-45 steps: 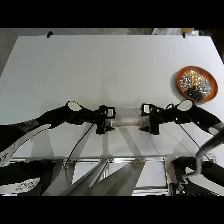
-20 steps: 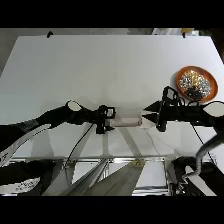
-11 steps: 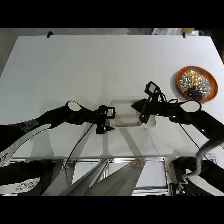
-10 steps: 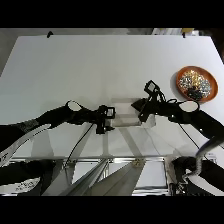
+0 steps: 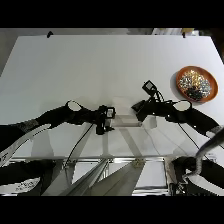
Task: Fold the box and place the chain.
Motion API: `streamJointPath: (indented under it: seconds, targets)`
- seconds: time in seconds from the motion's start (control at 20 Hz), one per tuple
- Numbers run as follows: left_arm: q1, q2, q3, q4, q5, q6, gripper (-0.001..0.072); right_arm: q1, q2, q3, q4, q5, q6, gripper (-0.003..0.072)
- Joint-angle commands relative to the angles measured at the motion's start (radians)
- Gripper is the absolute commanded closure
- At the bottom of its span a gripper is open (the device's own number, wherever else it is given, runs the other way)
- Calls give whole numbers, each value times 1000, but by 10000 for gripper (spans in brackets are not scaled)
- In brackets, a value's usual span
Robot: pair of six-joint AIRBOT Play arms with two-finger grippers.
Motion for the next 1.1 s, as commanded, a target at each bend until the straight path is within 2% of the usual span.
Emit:
streamJointPath:
  seconds: [0.0, 0.2, 0.35, 0.45, 0.6, 0.8, 1.05]
  targets:
    - [0, 0, 0, -3, 6, -1, 453, 1, 51, 18, -102, 73, 169, 667]
    - [0, 0, 0, -3, 6, 0, 453, 1, 206, 27, -353, 153, 355, 667]
    - [0, 0, 0, -3, 6, -1, 453, 2, 330, 27, -540, 278, 366, 667]
    - [0, 0, 0, -3, 5, -1, 453, 2, 381, 27, -606, 394, 362, 667]
    - [0, 0, 0, -3, 3, 0, 453, 2, 387, 27, -664, 522, 290, 667]
    - [0, 0, 0, -3, 2, 0, 453, 2, 387, 27, -682, 526, 106, 667]
    - [0, 0, 0, -3, 2, 0, 453, 1, 373, 27, -742, 431, -142, 666]
